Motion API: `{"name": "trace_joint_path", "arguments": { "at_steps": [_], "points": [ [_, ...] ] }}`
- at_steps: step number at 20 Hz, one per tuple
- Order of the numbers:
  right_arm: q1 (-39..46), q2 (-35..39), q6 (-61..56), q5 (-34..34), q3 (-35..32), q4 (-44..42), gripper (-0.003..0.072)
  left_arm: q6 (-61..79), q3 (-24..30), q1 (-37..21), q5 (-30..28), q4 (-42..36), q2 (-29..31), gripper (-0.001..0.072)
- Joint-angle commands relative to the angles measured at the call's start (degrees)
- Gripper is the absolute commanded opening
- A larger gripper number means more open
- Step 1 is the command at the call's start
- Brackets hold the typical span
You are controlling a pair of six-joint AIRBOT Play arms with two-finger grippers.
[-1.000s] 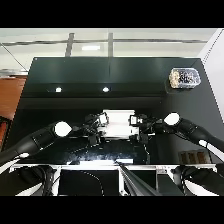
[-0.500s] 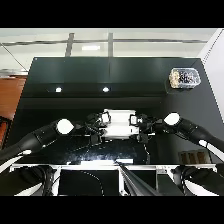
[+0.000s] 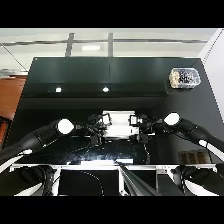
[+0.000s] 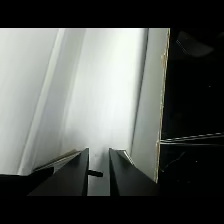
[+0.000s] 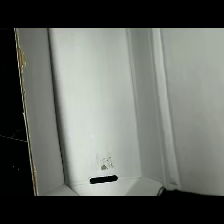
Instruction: Fold the box and place the chain.
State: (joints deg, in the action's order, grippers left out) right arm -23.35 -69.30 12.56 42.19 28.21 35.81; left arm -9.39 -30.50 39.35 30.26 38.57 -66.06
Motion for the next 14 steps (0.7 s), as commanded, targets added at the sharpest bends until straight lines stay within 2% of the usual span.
{"name": "trace_joint_path", "arguments": {
  "at_steps": [1, 2, 4, 7, 10, 12, 14],
  "points": [
    [0.0, 0.0, -0.1, 0.0, 0.0, 0.0, 0.0533, 0.4, -0.1, 0.0, -0.1, 0.2, 0.0, 0.0157],
    [0.0, 0.0, -0.1, 0.0, 0.0, 0.0, 0.0533, 0.4, -0.1, -0.3, 0.1, 0.2, 0.5, 0.0102],
    [0.0, 0.0, -0.1, 0.0, 0.0, 0.0, 0.0533, -3.0, 0.0, -2.2, 2.2, 1.7, 3.4, 0.0044],
    [0.0, 0.0, -0.1, 0.0, 0.0, 0.0, 0.0533, -18.1, 0.0, -7.7, 10.1, 12.3, 10.6, 0.0027],
    [0.0, 0.0, -0.1, 0.0, 0.0, 0.0, 0.0533, -38.3, 0.0, -17.9, 18.5, 21.9, 18.1, 0.0027],
    [0.0, 0.0, -0.1, 0.0, 0.0, 0.0, 0.0533, -52.9, 0.0, -26.8, 22.7, 24.0, 19.5, 0.0028],
    [0.0, 0.0, -0.1, 0.0, 0.0, 0.0, 0.0533, -60.4, 0.7, -34.4, 24.9, 23.6, 19.3, 0.0028]
  ]
}}
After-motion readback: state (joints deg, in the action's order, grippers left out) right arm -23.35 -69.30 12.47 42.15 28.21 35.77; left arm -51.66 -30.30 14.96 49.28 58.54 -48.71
